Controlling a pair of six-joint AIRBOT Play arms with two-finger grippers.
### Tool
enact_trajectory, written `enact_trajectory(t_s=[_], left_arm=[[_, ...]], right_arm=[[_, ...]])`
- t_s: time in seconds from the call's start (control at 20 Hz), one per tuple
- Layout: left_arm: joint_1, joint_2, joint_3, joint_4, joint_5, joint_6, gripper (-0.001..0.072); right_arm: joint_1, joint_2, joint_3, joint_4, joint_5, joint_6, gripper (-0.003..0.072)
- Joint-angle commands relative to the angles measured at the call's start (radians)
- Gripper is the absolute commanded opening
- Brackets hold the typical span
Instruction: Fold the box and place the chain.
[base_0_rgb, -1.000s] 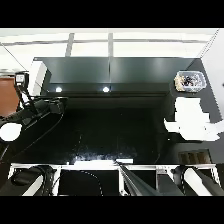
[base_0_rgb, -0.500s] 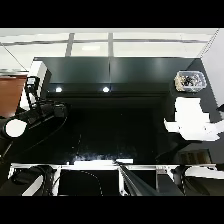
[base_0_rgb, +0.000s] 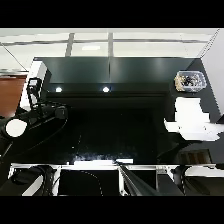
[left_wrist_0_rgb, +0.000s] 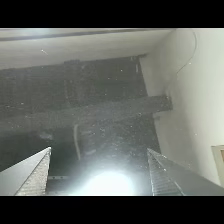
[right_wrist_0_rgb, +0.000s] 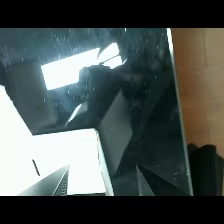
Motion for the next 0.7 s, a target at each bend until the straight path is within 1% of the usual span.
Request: enact_trajectory(t_s=[0.0, 0.1, 0.2, 0.35, 0.45, 0.65], left_arm=[[0.0, -0.001, 0.0, -0.007, -0.006, 0.0, 0.0711], [0.0, -0.001, 0.0, -0.007, -0.005, 0.0, 0.0711], [0.0, -0.001, 0.0, -0.007, -0.002, 0.0, 0.0711], [0.0, -0.001, 0.0, -0.01, -0.003, 0.0, 0.0711], [0.0, -0.001, 0.0, -0.026, -0.004, 0.0, 0.0711], [0.0, -0.001, 0.0, -0.079, -0.029, 0.0, 0.071]], right_arm=[[-0.002, -0.002, -0.02, -0.006, 0.033, -0.007, 0.0211], [-0.005, 0.001, -0.026, 0.036, 0.065, -0.018, -0.0001], [-0.007, 0.026, -0.028, 0.119, 0.07, -0.021, 0.0006], [-0.001, 0.106, -0.064, 0.286, 0.083, -0.077, 0.0006], [0.018, 0.171, -0.13, 0.405, 0.092, -0.115, 0.0006], [0.123, 0.317, -0.29, 0.499, 0.065, -0.136, 0.0006]])
